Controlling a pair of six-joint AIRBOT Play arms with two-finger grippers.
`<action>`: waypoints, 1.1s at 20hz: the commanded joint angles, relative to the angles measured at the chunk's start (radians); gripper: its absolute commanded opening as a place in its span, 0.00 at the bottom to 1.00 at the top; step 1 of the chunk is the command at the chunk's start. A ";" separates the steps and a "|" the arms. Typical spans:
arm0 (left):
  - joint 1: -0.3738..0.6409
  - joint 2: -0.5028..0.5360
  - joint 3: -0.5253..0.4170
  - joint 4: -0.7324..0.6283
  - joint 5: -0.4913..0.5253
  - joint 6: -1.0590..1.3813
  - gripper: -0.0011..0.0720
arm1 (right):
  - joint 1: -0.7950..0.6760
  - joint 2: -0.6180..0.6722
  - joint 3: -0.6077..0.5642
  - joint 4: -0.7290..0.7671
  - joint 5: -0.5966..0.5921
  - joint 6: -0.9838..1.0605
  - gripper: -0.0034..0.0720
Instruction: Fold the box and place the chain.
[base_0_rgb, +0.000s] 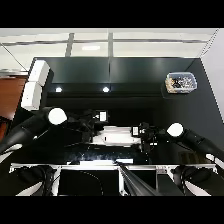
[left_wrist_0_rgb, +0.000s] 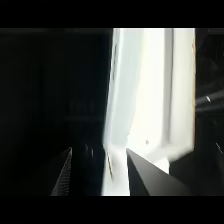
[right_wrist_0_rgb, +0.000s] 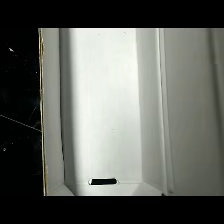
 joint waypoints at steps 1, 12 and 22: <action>0.000 0.101 0.004 0.142 -0.230 -0.325 0.44 | 0.000 0.000 -0.001 0.000 0.000 0.000 0.45; -0.002 0.026 -0.061 -0.406 0.360 -0.383 0.05 | 0.000 0.000 -0.001 0.000 0.000 0.000 0.45; -0.056 -0.179 -0.061 -0.396 0.305 -0.303 0.05 | 0.000 0.000 -0.001 0.000 0.000 0.000 0.45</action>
